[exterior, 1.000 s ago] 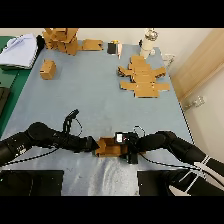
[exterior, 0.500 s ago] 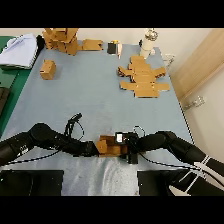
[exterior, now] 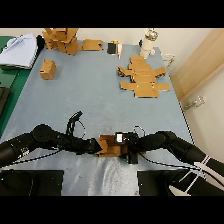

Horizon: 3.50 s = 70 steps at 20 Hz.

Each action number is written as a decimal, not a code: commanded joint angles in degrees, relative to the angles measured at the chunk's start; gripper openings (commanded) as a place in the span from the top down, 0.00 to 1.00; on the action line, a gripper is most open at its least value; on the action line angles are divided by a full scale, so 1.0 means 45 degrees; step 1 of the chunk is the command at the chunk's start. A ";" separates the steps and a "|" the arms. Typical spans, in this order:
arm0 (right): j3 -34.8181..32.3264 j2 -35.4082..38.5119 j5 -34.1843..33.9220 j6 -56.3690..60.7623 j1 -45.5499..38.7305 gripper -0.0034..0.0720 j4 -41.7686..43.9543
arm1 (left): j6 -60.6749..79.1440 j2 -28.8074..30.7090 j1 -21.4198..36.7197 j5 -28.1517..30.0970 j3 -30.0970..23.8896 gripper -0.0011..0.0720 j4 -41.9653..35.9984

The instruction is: Fold the box.

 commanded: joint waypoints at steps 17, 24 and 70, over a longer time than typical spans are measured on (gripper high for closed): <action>0.0005 -0.0005 0.0005 0.0000 0.0005 0.27 0.0000 | -0.7062 -0.2278 -0.2890 0.0253 0.3424 0.37 0.7640; 0.0005 -0.0005 0.0000 0.0000 0.0005 0.27 0.0000 | -0.9772 -0.2424 -0.4075 -0.0165 0.3759 0.37 1.0015; 0.0005 -0.0005 0.0005 0.0000 0.0005 0.27 0.0000 | -1.3381 -0.2526 -0.5566 -0.5668 0.7077 0.40 1.3036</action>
